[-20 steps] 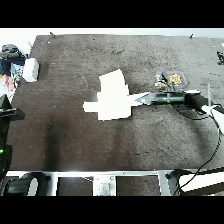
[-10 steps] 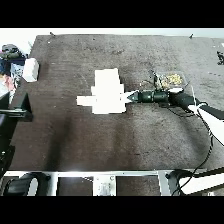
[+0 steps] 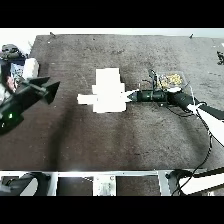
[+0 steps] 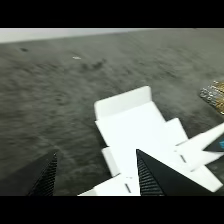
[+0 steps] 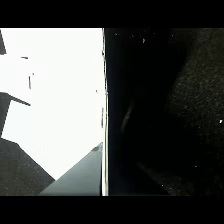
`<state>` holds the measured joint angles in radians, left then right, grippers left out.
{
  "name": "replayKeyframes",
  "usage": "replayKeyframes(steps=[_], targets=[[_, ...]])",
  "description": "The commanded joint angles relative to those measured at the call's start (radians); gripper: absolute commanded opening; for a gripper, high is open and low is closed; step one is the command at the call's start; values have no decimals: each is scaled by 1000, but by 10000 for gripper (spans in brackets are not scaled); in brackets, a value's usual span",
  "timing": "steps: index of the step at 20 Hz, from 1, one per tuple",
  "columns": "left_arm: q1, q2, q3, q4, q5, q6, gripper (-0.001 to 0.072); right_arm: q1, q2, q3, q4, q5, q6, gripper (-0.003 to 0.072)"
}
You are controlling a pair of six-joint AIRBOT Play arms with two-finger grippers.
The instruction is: Fold the box and place the chain.
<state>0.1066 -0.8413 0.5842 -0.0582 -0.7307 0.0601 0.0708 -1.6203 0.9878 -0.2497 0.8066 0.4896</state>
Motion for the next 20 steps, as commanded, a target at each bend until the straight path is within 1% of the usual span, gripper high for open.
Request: replayKeyframes(steps=[1,2,3,5,6,7,10,12,13,15,20], targets=[[-11,-364,240,15,-234,-28,527,1,-1,-1,4,-3,0,13],[-34,-461,323,44,-248,-82,527,2,-1,-1,11,-4,0,14],[-63,-547,411,114,-248,-148,527,4,-1,-1,14,-5,-1,14],[-134,-717,614,313,-251,-343,528,9,-1,-1,14,-11,-12,14],[-159,-799,718,393,-264,-446,549,11,-1,-1,14,-11,-19,14],[-173,-870,811,445,-294,-528,547,12,-1,-1,14,-11,-19,14],[-181,-1064,1076,493,-454,-677,546,12,-1,-1,14,-12,-27,14],[-181,-1163,1210,535,-542,-728,547,12,-1,-1,14,-12,-27,14],[-181,-1201,1258,540,-575,-742,547,12,-1,-1,14,-12,-27,14],[-181,-1260,1321,541,-594,-744,546,12,0,-1,14,-14,-27,14],[-209,-1358,1403,553,-582,-752,545,13,-1,-1,14,-14,-27,14]])
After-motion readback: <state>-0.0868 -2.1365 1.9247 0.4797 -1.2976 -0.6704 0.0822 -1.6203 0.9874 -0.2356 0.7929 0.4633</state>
